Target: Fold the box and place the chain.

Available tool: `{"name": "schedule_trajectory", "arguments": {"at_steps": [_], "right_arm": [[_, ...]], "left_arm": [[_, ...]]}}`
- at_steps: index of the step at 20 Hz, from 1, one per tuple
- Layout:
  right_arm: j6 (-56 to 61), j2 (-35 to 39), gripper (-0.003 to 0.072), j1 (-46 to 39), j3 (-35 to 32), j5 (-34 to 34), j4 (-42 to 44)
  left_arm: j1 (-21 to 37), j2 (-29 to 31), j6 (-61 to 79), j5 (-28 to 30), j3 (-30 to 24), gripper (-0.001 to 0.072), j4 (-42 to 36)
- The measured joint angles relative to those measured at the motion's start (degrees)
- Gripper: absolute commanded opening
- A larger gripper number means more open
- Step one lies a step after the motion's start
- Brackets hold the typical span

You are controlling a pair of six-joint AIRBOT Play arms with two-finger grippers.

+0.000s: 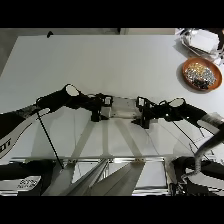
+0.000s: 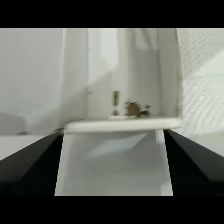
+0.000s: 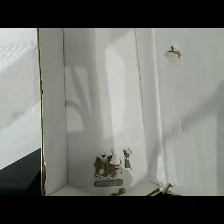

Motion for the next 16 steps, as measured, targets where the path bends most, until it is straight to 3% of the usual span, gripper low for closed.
{"name": "schedule_trajectory", "arguments": {"at_steps": [14, 16], "right_arm": [[-0.35, 0.00, 0.0400, 0.02, 0.00, 0.00, -0.31], [-0.33, 0.00, 0.0400, 0.02, 0.00, 0.00, -0.28]], "left_arm": [[-1.68, -1.99, 1.92, -0.85, 0.07, 0.0694, 0.98], [-1.81, -2.27, 1.95, -0.83, 0.07, 0.0644, 0.94]]}}
